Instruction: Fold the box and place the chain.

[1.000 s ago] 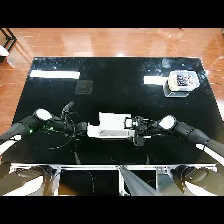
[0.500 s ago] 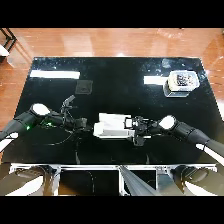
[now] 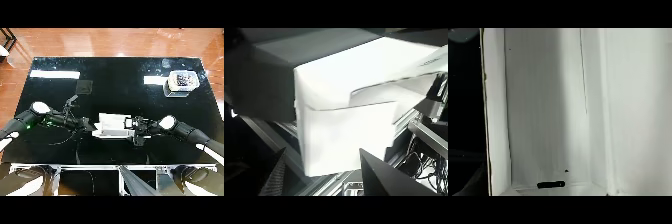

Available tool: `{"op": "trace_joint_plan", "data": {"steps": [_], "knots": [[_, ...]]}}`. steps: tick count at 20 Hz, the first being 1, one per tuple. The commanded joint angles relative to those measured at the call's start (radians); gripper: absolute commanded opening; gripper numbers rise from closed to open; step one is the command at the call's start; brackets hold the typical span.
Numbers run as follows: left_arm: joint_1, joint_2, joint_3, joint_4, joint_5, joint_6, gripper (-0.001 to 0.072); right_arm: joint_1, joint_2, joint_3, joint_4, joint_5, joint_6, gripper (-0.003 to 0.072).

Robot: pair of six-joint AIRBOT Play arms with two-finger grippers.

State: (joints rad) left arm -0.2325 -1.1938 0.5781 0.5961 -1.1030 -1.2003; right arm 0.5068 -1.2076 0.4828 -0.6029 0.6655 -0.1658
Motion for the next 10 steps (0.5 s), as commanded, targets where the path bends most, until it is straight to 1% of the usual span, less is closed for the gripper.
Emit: {"op": "trace_joint_plan", "data": {"steps": [1,10], "knots": [[-0.023,0.001,0.014,-0.008,0.001,0.000,0.0577,0.000,0.000,0.000,0.000,0.000,0.000,0.0363],[-0.059,0.001,0.043,-0.008,-0.002,-0.059,0.0557,0.000,0.000,0.000,0.000,0.000,0.000,0.0364]]}}
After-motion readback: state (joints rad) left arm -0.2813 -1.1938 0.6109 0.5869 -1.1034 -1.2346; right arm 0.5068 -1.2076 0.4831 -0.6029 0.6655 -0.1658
